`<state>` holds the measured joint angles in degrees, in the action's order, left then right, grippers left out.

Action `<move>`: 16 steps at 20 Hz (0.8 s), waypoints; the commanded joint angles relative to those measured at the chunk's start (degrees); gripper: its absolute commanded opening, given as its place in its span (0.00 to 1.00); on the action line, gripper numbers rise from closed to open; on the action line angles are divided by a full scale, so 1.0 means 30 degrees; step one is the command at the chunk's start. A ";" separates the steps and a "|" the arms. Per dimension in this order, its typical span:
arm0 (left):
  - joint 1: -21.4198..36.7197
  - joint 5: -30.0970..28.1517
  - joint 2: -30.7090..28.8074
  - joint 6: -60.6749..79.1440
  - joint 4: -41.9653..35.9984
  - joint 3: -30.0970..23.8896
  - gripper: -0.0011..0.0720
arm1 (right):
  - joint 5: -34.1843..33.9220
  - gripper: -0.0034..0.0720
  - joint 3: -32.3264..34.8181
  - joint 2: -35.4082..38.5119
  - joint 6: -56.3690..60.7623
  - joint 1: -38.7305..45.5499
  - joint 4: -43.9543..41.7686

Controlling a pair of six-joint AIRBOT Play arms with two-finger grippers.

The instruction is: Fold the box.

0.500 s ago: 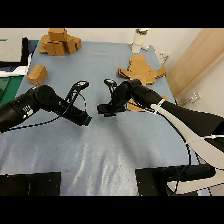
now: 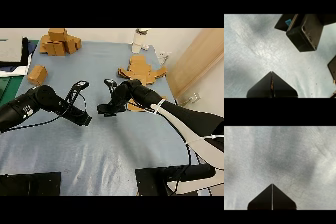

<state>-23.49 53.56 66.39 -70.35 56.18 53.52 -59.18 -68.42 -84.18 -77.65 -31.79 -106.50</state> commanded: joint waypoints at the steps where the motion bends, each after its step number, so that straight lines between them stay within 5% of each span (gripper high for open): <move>1: -0.0007 -0.0007 0.0015 0.0007 0.0000 0.0000 0.04 | 0.0029 0.05 -0.0022 -0.0007 0.0007 0.0000 -0.0007; 8: 0.0000 -0.2382 0.0015 0.0007 -0.0007 0.0000 0.04 | 0.0495 0.05 -0.0022 -0.0087 0.0007 0.0000 0.0437; 16: -0.0036 -0.2878 0.0029 -0.0015 -0.1202 0.0000 0.05 | 0.1545 0.05 -0.0969 -0.0168 0.0415 0.0510 0.1078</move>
<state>-23.66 46.00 66.46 -70.35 53.89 53.52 -56.38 -69.32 -84.62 -76.75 -31.35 -106.61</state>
